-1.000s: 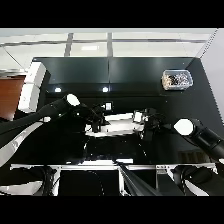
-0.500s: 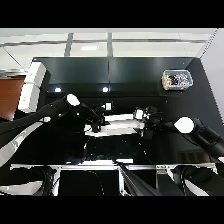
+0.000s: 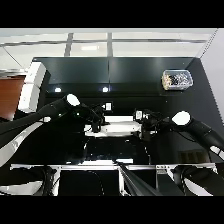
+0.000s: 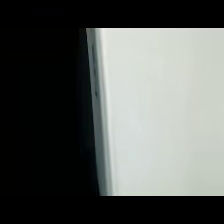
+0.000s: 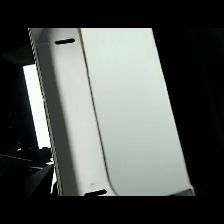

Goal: Fold the box and place the chain.

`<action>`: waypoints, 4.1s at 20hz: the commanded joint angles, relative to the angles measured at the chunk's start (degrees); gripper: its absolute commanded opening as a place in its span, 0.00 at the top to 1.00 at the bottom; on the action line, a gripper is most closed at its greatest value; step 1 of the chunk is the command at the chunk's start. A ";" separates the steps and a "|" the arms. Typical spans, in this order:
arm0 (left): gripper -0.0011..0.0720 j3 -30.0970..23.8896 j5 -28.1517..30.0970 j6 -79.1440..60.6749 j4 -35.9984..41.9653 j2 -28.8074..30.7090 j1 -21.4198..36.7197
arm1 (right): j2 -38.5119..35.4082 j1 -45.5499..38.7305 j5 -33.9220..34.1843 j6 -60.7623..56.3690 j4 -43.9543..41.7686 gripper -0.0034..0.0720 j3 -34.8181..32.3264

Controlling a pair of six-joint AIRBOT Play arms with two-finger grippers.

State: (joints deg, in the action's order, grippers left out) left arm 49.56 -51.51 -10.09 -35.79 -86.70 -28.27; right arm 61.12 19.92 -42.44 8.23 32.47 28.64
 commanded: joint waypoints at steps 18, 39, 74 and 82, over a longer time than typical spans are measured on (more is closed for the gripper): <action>0.95 0.04 0.13 0.07 0.04 -0.04 -0.07 | 8.79 -1.75 -2.67 11.30 -0.85 0.03 0.00; 0.95 0.04 0.09 0.09 0.04 -0.04 -0.07 | 8.92 -1.60 -2.10 9.11 1.01 0.25 0.02; 0.95 -4.96 8.44 35.78 19.47 6.47 3.39 | 8.92 -1.60 -2.29 9.14 0.79 0.78 0.02; 0.95 -4.94 7.37 35.82 17.57 1.29 0.09 | 8.92 -1.60 -2.29 9.14 0.79 0.78 0.02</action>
State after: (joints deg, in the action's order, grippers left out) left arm 44.64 -44.23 25.82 -17.67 -84.79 -27.46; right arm 70.00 18.31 -44.82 17.41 33.28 28.67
